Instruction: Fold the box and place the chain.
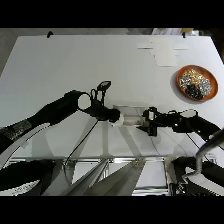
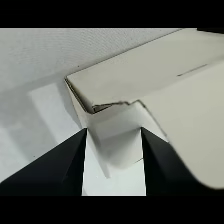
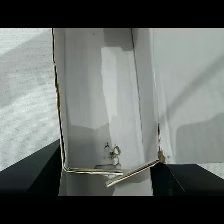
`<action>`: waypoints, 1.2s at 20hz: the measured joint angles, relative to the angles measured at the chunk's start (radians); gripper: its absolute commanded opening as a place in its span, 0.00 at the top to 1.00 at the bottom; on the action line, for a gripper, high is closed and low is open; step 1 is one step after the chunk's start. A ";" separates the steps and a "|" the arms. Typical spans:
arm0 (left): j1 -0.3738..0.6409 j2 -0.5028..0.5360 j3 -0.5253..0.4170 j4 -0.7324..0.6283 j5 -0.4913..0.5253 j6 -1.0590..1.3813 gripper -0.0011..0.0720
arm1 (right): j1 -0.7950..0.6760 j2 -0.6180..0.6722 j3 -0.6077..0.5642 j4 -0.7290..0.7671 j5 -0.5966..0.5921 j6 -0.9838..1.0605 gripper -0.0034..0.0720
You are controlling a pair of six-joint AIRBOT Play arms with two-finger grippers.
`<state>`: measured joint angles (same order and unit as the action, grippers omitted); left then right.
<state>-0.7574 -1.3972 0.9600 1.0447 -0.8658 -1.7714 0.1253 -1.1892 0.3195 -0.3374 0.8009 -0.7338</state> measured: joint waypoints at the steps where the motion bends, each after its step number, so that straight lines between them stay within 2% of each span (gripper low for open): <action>1: -0.006 -0.008 0.012 0.011 -0.007 -0.016 0.46 | 0.000 0.000 0.000 0.000 0.000 0.000 0.32; 8: -0.050 -0.054 0.083 0.122 -0.093 -0.146 0.46 | 0.000 0.000 0.000 0.000 0.000 0.000 0.32; 13: -0.074 -0.097 0.153 0.184 -0.148 -0.275 0.51 | 0.000 0.000 0.000 0.000 0.000 0.000 0.32; 17: -0.099 -0.170 0.242 0.238 -0.248 -0.373 0.54 | 0.000 0.000 0.000 0.000 0.000 0.000 0.32; 19: -0.105 -0.198 0.273 0.253 -0.283 -0.416 0.62 | 0.000 0.000 0.000 0.000 0.000 0.000 0.32; 24: -0.111 -0.244 0.303 0.273 -0.311 -0.497 0.61 | 0.000 0.000 0.000 0.000 0.000 0.000 0.32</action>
<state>-0.8684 -1.6413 1.2633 1.3178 -1.1767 -2.2681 0.1253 -1.1892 0.3195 -0.3374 0.8009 -0.7338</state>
